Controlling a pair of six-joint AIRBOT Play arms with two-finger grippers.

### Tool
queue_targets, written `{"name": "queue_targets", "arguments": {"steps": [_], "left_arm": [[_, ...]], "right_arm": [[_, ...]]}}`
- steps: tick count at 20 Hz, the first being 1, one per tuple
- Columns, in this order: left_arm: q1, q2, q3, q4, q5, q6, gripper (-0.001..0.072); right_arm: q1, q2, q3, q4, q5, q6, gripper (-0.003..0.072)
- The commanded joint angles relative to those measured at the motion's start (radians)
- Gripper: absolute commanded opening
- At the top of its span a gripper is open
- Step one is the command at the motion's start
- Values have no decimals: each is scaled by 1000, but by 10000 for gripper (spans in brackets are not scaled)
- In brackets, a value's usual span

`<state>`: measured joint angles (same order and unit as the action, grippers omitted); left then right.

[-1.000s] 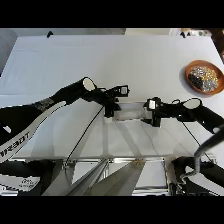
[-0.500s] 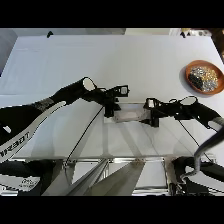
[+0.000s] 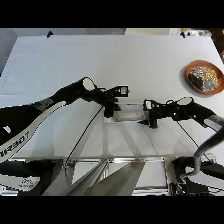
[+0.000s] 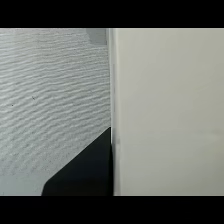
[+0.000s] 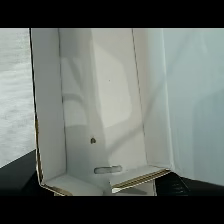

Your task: Fold the box and place the chain.

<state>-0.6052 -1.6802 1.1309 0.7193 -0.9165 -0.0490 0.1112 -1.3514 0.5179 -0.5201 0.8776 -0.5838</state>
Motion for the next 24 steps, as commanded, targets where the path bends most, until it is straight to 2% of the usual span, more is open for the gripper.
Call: {"name": "queue_targets", "arguments": {"steps": [1, 5, 6, 16, 18, 21, 22, 23, 24], "left_arm": [[-1, 0, 0, -2, 3, -2, 10], [-1, 0, 0, -2, 3, -2, 10], [-1, 0, 0, -1, 3, -2, 10], [-1, 0, 0, -1, 3, -2, 10], [-1, 0, 0, -1, 3, -2, 10], [-1, 0, 0, -1, 3, -2, 10], [-1, 0, 0, -2, 3, -2, 10], [-1, 0, 0, -2, 3, -2, 10], [-1, 0, 0, -1, 3, -2, 10]], "right_arm": [[2, -6, 0, 2, -22, -1, 436], [2, -6, 0, 1, -26, -1, 307], [2, -6, 0, 1, -26, -1, 295], [2, -5, 0, 2, -17, 1, 308], [2, -5, 0, 3, 5, 3, 427], [2, -5, 0, 14, 29, 4, 503], [2, -5, 0, 40, 31, 4, 622], [2, -5, 0, 67, 30, 3, 662], [2, -5, 0, 80, 30, 3, 662]]}}
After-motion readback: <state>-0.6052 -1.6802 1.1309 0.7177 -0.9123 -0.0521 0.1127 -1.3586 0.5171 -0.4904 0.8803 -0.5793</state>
